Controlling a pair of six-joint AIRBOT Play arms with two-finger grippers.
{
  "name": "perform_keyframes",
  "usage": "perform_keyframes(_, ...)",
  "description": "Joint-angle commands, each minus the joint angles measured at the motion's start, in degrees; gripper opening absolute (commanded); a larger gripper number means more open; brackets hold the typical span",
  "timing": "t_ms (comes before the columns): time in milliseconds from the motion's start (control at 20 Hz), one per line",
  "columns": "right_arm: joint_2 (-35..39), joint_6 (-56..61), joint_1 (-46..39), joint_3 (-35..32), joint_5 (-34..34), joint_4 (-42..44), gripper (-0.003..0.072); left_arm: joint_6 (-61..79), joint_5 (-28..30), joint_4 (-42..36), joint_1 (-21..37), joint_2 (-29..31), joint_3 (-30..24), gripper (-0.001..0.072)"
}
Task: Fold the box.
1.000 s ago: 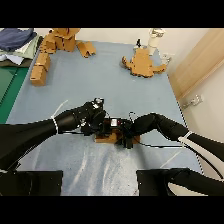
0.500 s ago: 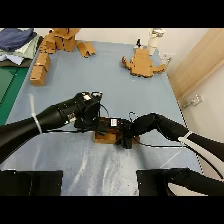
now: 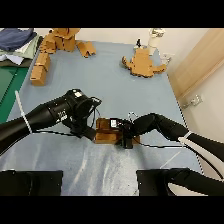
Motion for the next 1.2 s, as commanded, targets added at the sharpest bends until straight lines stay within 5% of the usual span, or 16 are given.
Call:
perform_keyframes(0, 0.02, 0.07, -0.02, 0.04, 0.09, 0.00, 0.0502, 21.68, 4.20, -7.30, 6.45, 1.73, -7.58, 0.0011)
perform_keyframes(150, 0.02, 0.04, -0.02, 0.04, 0.09, 0.00, 0.0502, 48.15, 5.22, -23.47, 21.09, 2.45, -16.37, 0.0012)
perform_keyframes(250, 0.02, 0.04, -0.02, 0.04, 0.09, 0.00, 0.0502, 61.68, 10.91, -30.93, 27.23, 2.43, -18.64, 0.0012)
perform_keyframes(500, 0.02, 0.04, -0.02, 0.04, 0.02, 0.00, 0.0502, 89.94, 29.00, -32.57, 26.38, 2.40, -18.67, 0.0018)
perform_keyframes(550, 0.02, 0.04, -0.02, 0.04, 0.04, -0.02, 0.0502, 94.38, 29.86, -32.61, 25.38, 2.40, -18.64, 0.0283)
perform_keyframes(600, 0.02, 0.04, -0.02, 0.04, 0.04, -0.02, 0.0502, 96.59, 30.56, -33.35, 24.57, 2.36, -18.69, 0.0667)
perform_keyframes(950, 0.02, 0.04, -0.04, 0.04, 0.04, -0.04, 0.0502, 120.41, 30.34, -58.77, 24.41, 2.16, -24.15, 0.0696)
perform_keyframes(1150, 0.02, 0.04, -0.02, 0.04, 0.07, -0.02, 0.0502, 120.78, 30.77, -59.25, 23.37, 1.99, -26.86, 0.0696)
